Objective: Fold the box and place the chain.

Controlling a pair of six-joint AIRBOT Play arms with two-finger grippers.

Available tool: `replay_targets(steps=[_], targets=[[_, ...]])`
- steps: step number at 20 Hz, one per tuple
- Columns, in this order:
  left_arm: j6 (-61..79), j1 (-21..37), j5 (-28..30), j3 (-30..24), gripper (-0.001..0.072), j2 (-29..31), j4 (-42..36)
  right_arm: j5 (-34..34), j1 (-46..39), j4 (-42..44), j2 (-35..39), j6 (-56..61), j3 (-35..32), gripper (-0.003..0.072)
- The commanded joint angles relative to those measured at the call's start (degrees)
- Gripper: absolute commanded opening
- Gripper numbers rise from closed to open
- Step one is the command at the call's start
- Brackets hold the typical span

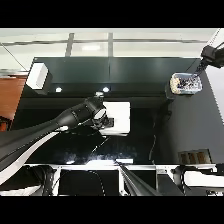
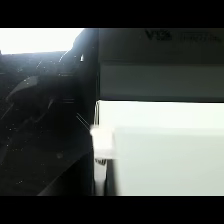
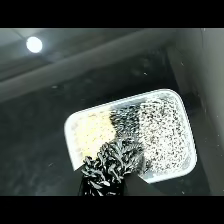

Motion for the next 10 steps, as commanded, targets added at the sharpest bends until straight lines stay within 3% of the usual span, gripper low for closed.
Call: replay_targets(steps=[1,4,10], targets=[[0.02,0.07,0.07,0.04,0.0025,0.00,-0.68,6.10,1.03,7.78,7.04,-8.79,0.02,0.0006],[0.02,0.07,0.79,0.04,0.0025,0.00,-1.03,10.23,4.33,14.69,16.39,-13.94,-6.75,0.0006],[0.00,0.07,1.57,0.04,0.0025,0.00,-1.03,14.23,12.35,31.23,32.22,-17.00,-32.02,0.0006]])
